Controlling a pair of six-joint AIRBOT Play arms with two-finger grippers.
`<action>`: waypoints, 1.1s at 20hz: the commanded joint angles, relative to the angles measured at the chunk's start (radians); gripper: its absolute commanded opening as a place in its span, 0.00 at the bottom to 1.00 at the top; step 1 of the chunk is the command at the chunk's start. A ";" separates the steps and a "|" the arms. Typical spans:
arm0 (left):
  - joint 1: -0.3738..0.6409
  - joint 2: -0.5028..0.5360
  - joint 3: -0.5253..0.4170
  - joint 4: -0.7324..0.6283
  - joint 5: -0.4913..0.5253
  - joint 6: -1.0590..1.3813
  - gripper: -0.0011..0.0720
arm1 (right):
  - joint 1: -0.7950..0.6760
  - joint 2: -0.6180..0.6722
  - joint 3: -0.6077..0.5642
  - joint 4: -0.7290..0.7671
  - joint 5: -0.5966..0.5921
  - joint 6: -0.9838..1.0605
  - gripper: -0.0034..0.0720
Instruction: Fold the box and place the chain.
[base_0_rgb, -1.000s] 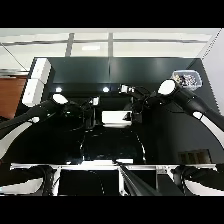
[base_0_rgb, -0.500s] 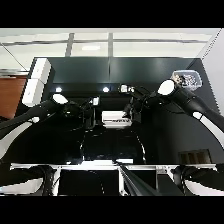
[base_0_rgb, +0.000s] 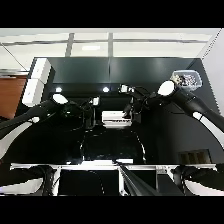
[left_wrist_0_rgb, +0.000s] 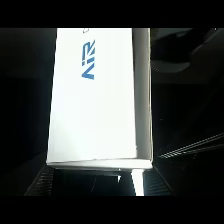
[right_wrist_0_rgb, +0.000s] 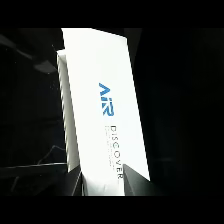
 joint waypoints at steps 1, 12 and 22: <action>0.000 -0.001 0.000 0.000 -0.001 0.001 0.49 | 0.000 -0.001 -0.006 -0.003 0.007 0.005 0.41; 0.000 -0.001 0.000 0.000 -0.002 0.001 0.49 | 0.000 -0.001 -0.007 -0.003 0.022 0.050 0.54; 0.000 -0.001 0.000 0.000 -0.002 0.001 0.49 | -0.017 0.058 -0.021 0.008 0.013 0.138 0.54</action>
